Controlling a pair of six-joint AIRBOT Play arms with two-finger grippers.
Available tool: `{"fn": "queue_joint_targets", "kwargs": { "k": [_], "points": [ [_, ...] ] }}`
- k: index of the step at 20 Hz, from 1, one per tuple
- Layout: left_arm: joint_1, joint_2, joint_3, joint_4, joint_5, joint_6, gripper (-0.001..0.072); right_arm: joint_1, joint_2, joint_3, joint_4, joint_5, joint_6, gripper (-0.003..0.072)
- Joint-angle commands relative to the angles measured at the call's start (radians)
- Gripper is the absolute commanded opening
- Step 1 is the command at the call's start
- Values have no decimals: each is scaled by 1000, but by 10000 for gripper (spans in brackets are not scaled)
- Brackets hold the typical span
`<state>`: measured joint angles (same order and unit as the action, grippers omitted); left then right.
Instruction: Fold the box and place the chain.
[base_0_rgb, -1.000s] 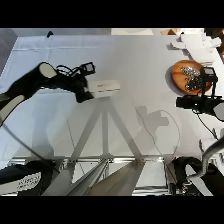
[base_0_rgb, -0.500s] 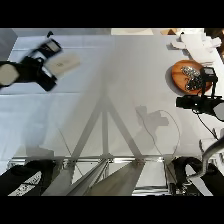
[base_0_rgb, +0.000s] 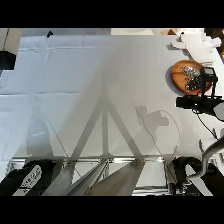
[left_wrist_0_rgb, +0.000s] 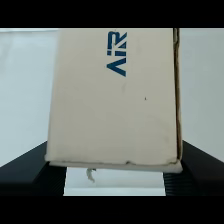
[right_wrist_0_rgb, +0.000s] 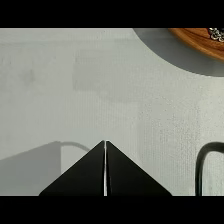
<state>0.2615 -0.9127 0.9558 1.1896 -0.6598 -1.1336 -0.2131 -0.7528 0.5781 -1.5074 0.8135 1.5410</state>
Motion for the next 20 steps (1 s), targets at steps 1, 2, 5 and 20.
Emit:
{"fn": "queue_joint_targets", "kwargs": {
  "k": [1, 2, 5, 20],
  "points": [
    [20, -22, -137, -230, 96, 235, 8, 0, 1, 0, 0, 0, 0, 12],
    [13, -39, -177, -232, 99, 253, 10, 0, 1, 0, 0, 0, 0, 12],
    [12, -114, -222, -232, 100, 253, 13, 0, 1, 0, 0, 0, 0, 12],
    [13, -510, -222, -231, 165, 255, 347, 0, 1, 0, 0, 0, 0, 12]
  ]
}}
